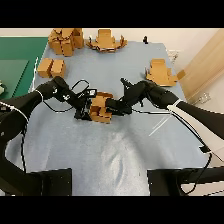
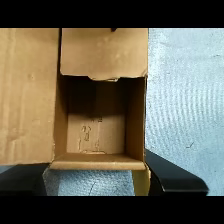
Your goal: Fold the box.
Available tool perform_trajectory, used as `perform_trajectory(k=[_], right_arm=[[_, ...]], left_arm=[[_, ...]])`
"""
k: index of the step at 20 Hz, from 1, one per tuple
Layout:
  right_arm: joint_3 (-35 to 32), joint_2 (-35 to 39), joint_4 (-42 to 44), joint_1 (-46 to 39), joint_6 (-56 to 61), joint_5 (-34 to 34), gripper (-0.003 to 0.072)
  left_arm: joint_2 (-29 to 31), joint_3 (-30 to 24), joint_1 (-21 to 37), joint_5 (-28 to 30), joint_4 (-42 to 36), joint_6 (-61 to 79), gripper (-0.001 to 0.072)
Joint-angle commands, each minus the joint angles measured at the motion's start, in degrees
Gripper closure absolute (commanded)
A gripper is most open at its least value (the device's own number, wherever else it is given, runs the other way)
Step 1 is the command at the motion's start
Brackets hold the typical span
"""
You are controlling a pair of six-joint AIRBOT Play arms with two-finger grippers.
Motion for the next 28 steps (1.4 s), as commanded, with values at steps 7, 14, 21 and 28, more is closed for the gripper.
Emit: perform_trajectory(k=[7,14,21,28], right_arm=[[8.1,-5.0,-11.9,5.4,18.4,-6.7,0.0295],[15.6,-8.8,-19.7,6.5,22.1,-15.7,0.0295],[18.9,-13.0,-18.5,6.8,22.8,-19.0,0.0295],[20.6,-16.0,-18.2,6.9,23.9,-18.7,0.0296]], left_arm=[[0.0,0.0,0.0,0.0,-0.2,0.0,0.0696],[0.0,0.0,0.0,0.1,-0.2,-1.3,0.0696],[0.0,0.0,0.0,0.2,-0.2,-1.3,0.0696],[0.0,0.0,0.0,0.2,-0.2,-1.3,0.0696]])
